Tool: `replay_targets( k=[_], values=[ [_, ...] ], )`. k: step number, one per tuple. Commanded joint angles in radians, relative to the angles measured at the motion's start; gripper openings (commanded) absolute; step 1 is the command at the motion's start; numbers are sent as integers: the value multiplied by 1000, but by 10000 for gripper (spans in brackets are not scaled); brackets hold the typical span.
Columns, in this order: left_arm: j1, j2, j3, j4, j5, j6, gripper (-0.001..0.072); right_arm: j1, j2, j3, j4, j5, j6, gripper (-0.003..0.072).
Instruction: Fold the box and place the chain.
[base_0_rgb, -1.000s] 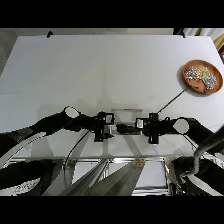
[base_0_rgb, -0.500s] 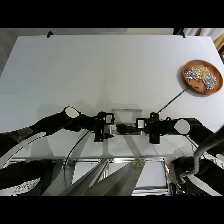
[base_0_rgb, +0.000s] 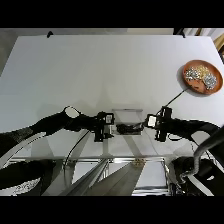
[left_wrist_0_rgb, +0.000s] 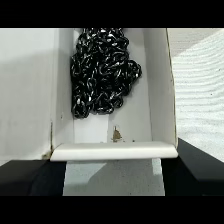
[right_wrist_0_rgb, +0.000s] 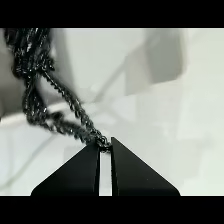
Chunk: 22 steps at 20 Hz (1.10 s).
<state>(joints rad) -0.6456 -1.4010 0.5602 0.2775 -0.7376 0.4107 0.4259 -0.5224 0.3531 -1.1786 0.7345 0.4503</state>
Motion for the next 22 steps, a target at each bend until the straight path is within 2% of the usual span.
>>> replay_targets(
  k=[1,4,8,13,18,22],
  values=[
    [0,1,0,0,0,0,31,0,152,39,184,6,50,15],
    [0,1,0,0,0,0,31,5,163,65,389,6,11,15],
    [0,1,0,0,0,0,31,97,121,65,459,-35,-2,15],
    [0,1,0,0,0,0,31,220,-105,65,468,-172,24,15],
    [0,1,0,0,0,0,31,222,-289,65,468,-150,50,19],
    [0,1,0,0,0,0,31,222,-349,65,467,-153,77,171]
  ],
)
